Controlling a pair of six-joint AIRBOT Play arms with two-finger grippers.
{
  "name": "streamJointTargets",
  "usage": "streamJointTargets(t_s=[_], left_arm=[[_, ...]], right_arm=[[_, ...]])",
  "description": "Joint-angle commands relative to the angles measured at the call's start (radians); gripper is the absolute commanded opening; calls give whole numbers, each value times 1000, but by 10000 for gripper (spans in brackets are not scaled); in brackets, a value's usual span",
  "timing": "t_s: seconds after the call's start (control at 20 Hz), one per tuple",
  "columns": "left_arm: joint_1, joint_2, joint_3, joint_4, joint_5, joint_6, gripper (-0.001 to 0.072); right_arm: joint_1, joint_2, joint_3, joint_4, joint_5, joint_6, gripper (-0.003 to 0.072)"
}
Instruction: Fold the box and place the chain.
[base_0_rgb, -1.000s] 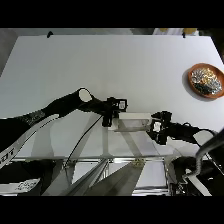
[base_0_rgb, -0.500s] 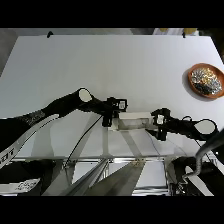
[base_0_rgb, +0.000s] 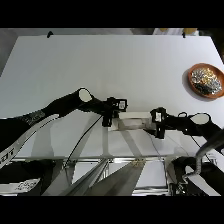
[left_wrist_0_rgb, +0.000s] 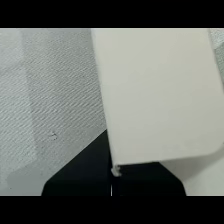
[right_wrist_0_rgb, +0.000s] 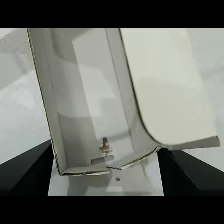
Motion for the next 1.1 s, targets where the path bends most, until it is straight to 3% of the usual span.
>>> streamJointTargets(t_s=[0.0,0.35,0.45,0.6,0.7,0.95,1.05], left_arm=[[-1,-1,0,0,1,0,11],[-1,-1,0,0,1,0,11],[-1,-1,0,0,1,0,11],[-1,-1,0,0,1,0,11],[-1,-1,0,0,1,0,11],[-1,-1,0,0,1,0,11],[-1,-1,0,0,1,0,11]], right_arm=[[0,-91,53,10,32,-22,663],[0,-141,56,-45,55,-22,639],[0,-142,56,-58,58,-21,578],[0,-142,56,-60,58,-22,562],[0,-143,56,-60,58,-22,440],[0,-144,56,-62,47,-22,398],[0,-144,56,-68,47,-22,346]])
